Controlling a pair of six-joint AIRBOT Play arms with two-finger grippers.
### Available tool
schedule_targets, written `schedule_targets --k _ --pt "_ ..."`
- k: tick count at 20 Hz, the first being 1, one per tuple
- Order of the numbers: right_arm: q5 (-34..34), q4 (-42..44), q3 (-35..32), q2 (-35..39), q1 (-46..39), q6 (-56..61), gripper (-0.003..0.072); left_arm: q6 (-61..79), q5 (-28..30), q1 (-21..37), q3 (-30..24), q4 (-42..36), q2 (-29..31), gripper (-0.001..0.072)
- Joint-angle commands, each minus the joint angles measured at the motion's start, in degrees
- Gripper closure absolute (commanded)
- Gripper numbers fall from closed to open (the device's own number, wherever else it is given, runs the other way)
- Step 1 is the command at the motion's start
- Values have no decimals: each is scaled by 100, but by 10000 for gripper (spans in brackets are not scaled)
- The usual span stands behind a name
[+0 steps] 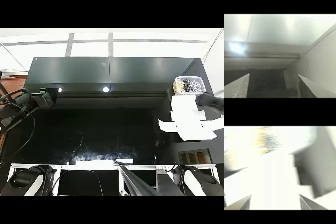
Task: Fold the box and place the chain.
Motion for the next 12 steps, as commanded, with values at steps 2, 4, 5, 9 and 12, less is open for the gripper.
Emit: schedule_targets --k 2,4,5,9,12 --pt "-122 1283 254 -887 -3451 -503 -15 -20 -256 0 4 -20 -127 18" --pt "638 2988 734 -1578 -4382 -2835 -15 -15 -144 2 4 33 -195 19" --pt "1176 3576 1062 -1956 -4634 -3663 -15 -17 -46 2 7 37 -199 19" --pt "4207 3759 2656 -3862 -4835 -4712 -15 -24 367 0 7 -155 -197 18" --pt "4896 3910 3182 -4710 -4625 -4795 -8 -24 306 0 4 -201 -238 19"
